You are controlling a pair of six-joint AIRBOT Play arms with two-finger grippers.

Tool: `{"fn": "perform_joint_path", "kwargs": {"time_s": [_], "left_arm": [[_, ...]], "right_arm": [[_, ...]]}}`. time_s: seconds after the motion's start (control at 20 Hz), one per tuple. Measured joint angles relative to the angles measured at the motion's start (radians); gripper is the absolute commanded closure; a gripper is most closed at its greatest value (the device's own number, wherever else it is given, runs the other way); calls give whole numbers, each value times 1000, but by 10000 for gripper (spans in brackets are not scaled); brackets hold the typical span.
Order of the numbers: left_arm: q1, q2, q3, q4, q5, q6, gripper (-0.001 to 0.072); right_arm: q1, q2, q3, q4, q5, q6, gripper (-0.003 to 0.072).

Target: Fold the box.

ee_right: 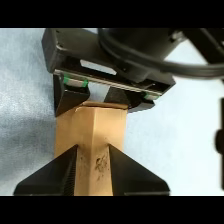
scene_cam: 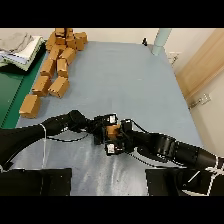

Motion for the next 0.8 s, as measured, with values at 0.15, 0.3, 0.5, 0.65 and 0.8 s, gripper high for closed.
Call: {"fn": "perform_joint_path", "kwargs": {"time_s": [0.15, 0.3, 0.5, 0.65, 0.8], "left_arm": [[0, 0, 0, 0, 0, 0, 308], [0, 0, 0, 1, 0, 1, 308], [0, 0, 0, 1, 0, 1, 308], [0, 0, 0, 1, 0, 1, 308], [0, 0, 0, 1, 0, 1, 308]], "right_arm": [[0, 14, 0, -3, 0, 0, 407], [-1, 27, 0, -4, 0, 0, 407], [-1, 40, 2, -6, -1, 0, 407], [-1, 44, 5, -16, -1, 0, 407], [-1, 44, 8, -25, -3, 3, 368]]}}
